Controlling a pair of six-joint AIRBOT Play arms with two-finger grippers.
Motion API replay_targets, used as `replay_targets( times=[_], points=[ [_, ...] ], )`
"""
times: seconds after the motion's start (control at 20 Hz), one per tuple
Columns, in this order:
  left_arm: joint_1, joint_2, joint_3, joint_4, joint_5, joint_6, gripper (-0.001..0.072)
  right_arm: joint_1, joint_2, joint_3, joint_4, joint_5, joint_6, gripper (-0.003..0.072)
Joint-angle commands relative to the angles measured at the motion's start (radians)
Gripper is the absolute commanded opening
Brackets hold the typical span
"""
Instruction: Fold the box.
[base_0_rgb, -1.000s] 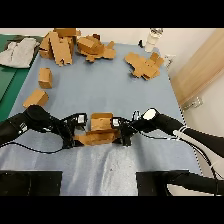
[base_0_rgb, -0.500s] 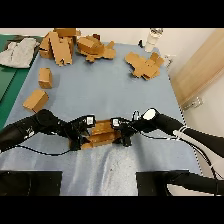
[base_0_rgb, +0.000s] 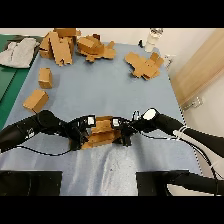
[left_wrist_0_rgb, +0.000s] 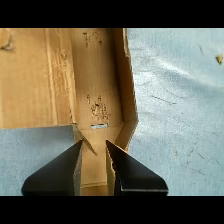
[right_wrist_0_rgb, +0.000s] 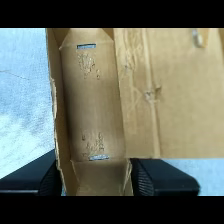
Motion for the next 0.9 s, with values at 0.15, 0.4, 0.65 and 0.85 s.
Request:
replay_targets(
  times=[0.15,0.4,0.65,0.85],
  points=[
    [-0.001,0.001,0.0,-0.069,0.029,-0.024,0.0213,0.0,0.0,0.0,0.0,0.016,0.001,0.0521],
    [-0.001,0.0,0.0,-0.071,0.09,-0.024,0.0213,0.0,0.0,0.0,0.0,0.041,0.0,0.0521],
    [-0.001,0.0,0.0,-0.071,0.096,-0.024,0.0213,0.0,0.0,0.0,0.0,0.041,0.001,0.0522],
    [-0.001,0.0,0.0,-0.071,0.107,-0.024,0.0213,0.0,0.001,0.0,-0.002,0.041,0.0,0.0522]
  ],
)
